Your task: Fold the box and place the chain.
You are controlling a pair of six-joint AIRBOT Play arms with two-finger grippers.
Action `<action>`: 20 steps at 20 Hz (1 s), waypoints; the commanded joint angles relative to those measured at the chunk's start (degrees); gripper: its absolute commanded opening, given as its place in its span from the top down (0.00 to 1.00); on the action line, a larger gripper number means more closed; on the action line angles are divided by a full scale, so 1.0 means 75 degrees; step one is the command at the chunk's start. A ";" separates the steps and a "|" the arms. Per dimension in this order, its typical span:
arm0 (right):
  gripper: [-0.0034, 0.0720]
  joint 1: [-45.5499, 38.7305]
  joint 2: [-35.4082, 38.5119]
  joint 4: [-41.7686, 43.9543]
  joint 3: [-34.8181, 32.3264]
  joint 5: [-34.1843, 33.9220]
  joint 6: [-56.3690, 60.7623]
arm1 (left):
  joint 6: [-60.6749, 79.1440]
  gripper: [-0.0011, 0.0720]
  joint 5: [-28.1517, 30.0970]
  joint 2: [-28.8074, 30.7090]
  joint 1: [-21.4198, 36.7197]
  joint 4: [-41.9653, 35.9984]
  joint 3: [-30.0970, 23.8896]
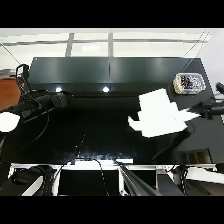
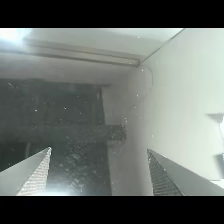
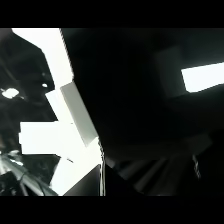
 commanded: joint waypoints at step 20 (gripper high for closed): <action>0.93 0.8236 0.4838 -0.0038 -0.4313 -0.6974 0.2390 | 0.6478 0.03 -0.4482 -0.4771 0.1448 -0.5330 0.0012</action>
